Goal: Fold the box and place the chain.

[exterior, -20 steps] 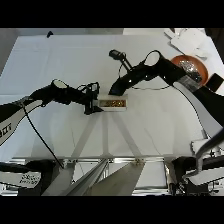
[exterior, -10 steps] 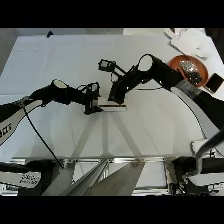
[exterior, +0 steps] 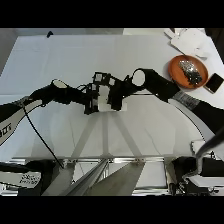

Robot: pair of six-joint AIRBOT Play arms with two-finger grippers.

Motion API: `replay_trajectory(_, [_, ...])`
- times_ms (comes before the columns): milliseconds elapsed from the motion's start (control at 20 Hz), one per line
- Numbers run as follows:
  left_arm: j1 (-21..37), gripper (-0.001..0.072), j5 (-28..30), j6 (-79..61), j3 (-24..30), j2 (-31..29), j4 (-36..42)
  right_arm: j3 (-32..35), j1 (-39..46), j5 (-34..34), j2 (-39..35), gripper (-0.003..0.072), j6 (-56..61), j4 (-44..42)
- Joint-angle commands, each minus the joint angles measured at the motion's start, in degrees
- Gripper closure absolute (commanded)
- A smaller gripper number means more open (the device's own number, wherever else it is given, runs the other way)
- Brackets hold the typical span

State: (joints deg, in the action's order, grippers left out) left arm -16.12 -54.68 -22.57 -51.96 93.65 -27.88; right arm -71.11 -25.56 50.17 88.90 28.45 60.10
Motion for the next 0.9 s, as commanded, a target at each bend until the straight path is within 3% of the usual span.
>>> replay_trajectory(0, [-0.04,0.0330,-0.17,-0.11,-0.02,-0.02,-0.04,0.50,-0.98,-2.43,-0.24,0.0404,0.72,2.49])
replay_trajectory(450, [-0.04,0.0330,-0.17,-0.11,-0.02,-0.02,-0.04,2.43,-2.84,-2.51,-4.81,0.0400,0.13,3.02])
replay_trajectory(550, [-0.04,0.0330,-0.17,-0.11,-0.02,-0.02,-0.04,6.03,-3.43,-6.05,-5.38,0.0396,-2.99,3.02])
replay_trajectory(650, [-0.04,0.0330,-0.17,-0.11,-0.02,-0.02,-0.04,8.81,-3.65,-10.56,-5.38,0.0321,-3.06,3.08])
replay_trajectory(850, [-0.04,0.0330,-0.17,-0.11,-0.02,-0.02,-0.04,9.42,-3.65,-15.89,-5.42,0.0320,-3.06,3.15])
